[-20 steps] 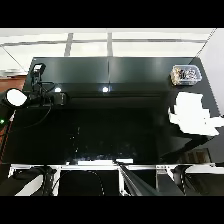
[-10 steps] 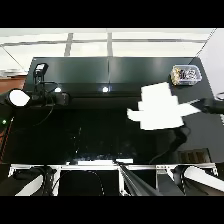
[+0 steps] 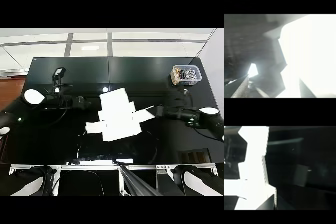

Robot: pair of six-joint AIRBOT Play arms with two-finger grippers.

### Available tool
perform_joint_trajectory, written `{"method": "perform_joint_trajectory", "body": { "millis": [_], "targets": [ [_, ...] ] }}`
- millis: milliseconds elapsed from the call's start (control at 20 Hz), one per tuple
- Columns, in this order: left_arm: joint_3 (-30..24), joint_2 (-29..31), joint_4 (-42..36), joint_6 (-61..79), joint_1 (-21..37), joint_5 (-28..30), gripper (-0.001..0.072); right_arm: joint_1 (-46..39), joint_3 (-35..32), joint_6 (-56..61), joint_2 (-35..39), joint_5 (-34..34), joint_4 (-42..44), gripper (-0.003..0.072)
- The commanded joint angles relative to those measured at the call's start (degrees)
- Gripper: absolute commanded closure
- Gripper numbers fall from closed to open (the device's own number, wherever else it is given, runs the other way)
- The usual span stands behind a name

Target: Fold the box and place the chain.

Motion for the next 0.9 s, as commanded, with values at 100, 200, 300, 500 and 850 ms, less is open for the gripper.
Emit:
{"method": "perform_joint_trajectory", "body": {
  "millis": [100,200,300,500,850],
  "targets": [
    [1.0,-10.9,-10.6,1.8,0.7,-5.2,0.0022,6.6,-1.4,0.0,0.3,-5.5,2.1,0.0675],
    [2.6,-16.3,-16.3,2.8,1.1,-11.0,0.0022,6.7,-1.4,0.0,0.3,-5.5,2.1,0.0675],
    [4.7,-21.1,-20.9,6.1,0.8,-14.7,0.0022,6.7,-1.4,0.0,0.3,-5.4,2.0,0.0675],
    [9.4,-27.7,-25.9,13.0,0.5,-23.5,0.0022,6.7,-1.4,0.0,0.3,-5.1,2.0,0.0675],
    [20.3,-34.0,-21.2,23.8,0.5,-40.7,0.0356,6.7,-1.4,0.0,0.3,-4.3,0.3,0.0675]
  ]
}}
